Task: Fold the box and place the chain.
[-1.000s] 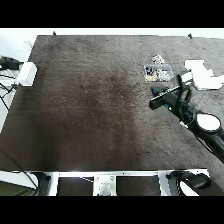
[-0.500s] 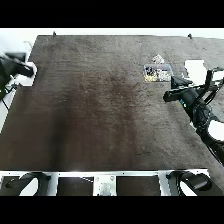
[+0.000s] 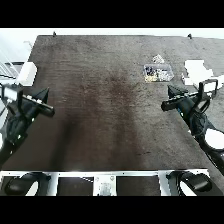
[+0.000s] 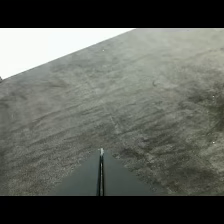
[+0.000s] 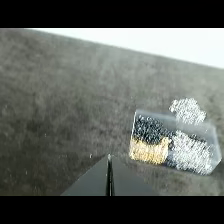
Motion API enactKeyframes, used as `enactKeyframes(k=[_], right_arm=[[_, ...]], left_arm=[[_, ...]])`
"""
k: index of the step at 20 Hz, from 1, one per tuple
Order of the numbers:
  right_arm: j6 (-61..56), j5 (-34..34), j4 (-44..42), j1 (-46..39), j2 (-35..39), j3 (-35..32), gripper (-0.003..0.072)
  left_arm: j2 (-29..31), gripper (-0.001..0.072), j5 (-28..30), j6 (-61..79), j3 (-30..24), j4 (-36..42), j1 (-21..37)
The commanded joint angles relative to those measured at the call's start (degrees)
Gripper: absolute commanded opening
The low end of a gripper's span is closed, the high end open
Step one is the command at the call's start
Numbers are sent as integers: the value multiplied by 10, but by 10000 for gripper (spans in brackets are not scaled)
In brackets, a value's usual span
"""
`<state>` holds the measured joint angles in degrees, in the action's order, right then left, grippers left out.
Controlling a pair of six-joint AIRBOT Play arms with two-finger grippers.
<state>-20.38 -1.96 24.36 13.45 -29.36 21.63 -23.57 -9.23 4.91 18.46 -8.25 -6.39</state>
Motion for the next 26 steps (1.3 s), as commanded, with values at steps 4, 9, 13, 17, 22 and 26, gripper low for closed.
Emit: enactKeyframes(k=[4, 9, 13, 17, 22, 26], right_arm=[[29, -88, 7, 0, 195, -119, 5], [31, -116, 10, 0, 256, -176, 8], [30, -119, 10, 1, 256, -183, 8], [31, -120, 10, 0, 256, -183, 8], [30, -120, 10, 0, 256, -183, 8], [30, -120, 10, 0, 256, -183, 8]], left_arm=[[89, 12, -7, -31, -54, 6, -9], [89, 18, -1, -34, -66, 6, -9], [89, 18, -16, -49, -66, 6, -9], [89, 18, -19, -49, -66, 6, -9], [89, 19, -19, -49, -66, 6, -9], [89, 19, -19, -49, -66, 6, -9]])
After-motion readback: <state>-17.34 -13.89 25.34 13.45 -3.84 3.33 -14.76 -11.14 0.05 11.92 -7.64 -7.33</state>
